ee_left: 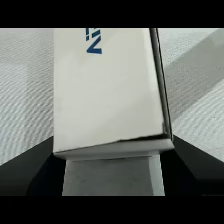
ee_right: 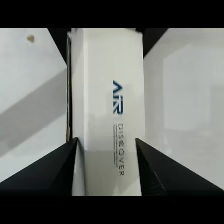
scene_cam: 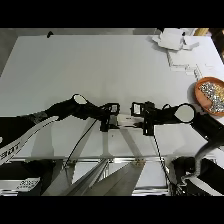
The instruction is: Fold the box and place the chain.
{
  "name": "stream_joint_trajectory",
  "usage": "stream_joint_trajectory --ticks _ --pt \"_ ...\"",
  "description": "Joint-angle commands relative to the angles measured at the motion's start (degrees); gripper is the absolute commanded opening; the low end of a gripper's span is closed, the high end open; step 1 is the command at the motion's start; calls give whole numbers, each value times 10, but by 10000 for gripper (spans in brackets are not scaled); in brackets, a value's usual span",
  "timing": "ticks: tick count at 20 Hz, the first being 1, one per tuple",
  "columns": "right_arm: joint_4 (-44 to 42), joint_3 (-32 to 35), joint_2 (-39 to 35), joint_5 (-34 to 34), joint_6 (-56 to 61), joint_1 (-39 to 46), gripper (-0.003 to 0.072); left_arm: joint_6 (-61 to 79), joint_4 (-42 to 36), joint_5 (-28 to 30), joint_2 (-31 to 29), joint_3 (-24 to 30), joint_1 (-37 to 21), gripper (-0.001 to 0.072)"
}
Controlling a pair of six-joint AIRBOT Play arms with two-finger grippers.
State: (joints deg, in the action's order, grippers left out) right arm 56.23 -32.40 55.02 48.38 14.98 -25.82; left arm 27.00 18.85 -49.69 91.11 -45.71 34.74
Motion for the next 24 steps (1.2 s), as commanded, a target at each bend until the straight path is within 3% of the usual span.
stream_joint_trajectory --ticks 1,8,11,16,18,19,24 --pt "-6 2 0 14 -3 -10 435 0 0 -1 0 0 0 272" --pt "-7 1 -19 17 -2 -27 435 0 0 -1 0 0 0 272" --pt "8 1 -35 15 -2 -26 234 0 0 -1 0 0 0 272" --pt "51 1 -34 16 0 -26 214 0 0 -1 0 0 0 272" --pt "50 1 -33 16 0 -26 111 0 0 -1 0 0 0 272" --pt "50 2 -33 16 0 -26 98 0 0 -1 0 0 0 272" --pt "50 2 -27 15 0 -26 98 0 0 -1 0 0 0 272"
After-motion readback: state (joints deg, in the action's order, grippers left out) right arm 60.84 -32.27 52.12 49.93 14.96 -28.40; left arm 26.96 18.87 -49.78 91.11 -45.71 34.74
